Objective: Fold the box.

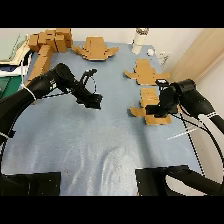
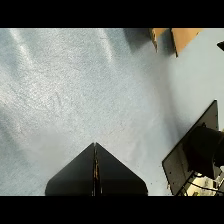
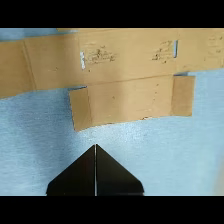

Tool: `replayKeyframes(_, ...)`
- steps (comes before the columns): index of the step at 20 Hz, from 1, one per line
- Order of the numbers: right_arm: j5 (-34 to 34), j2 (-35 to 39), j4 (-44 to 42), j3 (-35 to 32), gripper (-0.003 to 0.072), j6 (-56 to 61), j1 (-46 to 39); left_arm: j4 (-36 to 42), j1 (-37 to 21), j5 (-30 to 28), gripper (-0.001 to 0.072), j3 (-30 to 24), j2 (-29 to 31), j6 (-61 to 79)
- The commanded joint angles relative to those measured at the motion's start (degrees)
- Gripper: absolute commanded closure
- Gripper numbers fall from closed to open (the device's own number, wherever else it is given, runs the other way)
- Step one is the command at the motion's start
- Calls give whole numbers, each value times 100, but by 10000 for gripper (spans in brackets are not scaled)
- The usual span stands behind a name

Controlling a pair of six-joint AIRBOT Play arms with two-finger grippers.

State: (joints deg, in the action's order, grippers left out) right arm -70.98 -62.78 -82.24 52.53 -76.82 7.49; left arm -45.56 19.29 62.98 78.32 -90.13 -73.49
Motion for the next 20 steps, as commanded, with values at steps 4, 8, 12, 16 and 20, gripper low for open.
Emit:
replayKeyframes(4,-9,17,-179,-28,683,-17,-2,0,-2,0,696,7,0,0)
replayKeyframes(8,-160,20,-155,59,550,-17,-2,0,-2,0,696,7,0,0)
replayKeyframes(12,-247,11,72,400,504,-42,-39,0,-2,0,696,7,0,0)
replayKeyframes(16,-743,-223,87,994,323,-546,-1145,20,-2,-48,696,7,0,13)
replayKeyframes(20,-293,-614,2,1182,200,-1316,-2935,59,2,-496,696,7,0,59)
